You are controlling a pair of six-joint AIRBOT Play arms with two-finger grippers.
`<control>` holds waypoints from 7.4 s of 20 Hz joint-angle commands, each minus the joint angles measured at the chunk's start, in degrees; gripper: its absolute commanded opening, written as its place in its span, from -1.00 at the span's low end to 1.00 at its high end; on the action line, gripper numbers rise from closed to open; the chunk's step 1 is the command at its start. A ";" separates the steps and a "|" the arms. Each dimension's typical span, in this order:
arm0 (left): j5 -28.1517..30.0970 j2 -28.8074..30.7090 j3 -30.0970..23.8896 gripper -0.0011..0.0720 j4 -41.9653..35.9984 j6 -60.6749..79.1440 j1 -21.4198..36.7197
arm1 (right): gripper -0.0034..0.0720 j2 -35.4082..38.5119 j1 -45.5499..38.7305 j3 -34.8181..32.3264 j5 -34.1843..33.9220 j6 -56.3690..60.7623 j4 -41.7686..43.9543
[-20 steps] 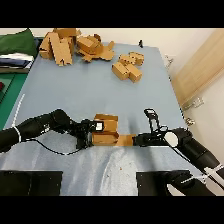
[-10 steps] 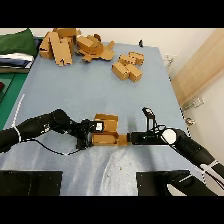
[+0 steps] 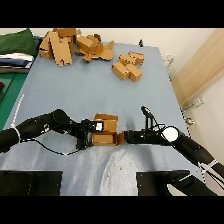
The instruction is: Fold the box.
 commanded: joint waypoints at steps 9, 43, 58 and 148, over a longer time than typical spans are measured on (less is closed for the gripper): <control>0.02 -0.02 0.00 -0.24 0.02 0.00 0.07 | -0.62 -0.02 -0.04 1.29 0.92 -1.99 1.73; 0.02 -0.02 0.00 -0.24 0.02 0.00 0.07 | 0.10 -10.19 21.40 18.16 5.31 38.51 -31.19; 0.02 -0.02 0.00 -0.24 0.02 0.00 0.07 | 0.10 -23.50 26.18 33.48 28.87 53.75 -48.24; 0.04 -0.02 0.00 -0.24 0.02 0.00 0.07 | -0.91 -21.44 9.97 25.64 19.02 -38.60 -0.13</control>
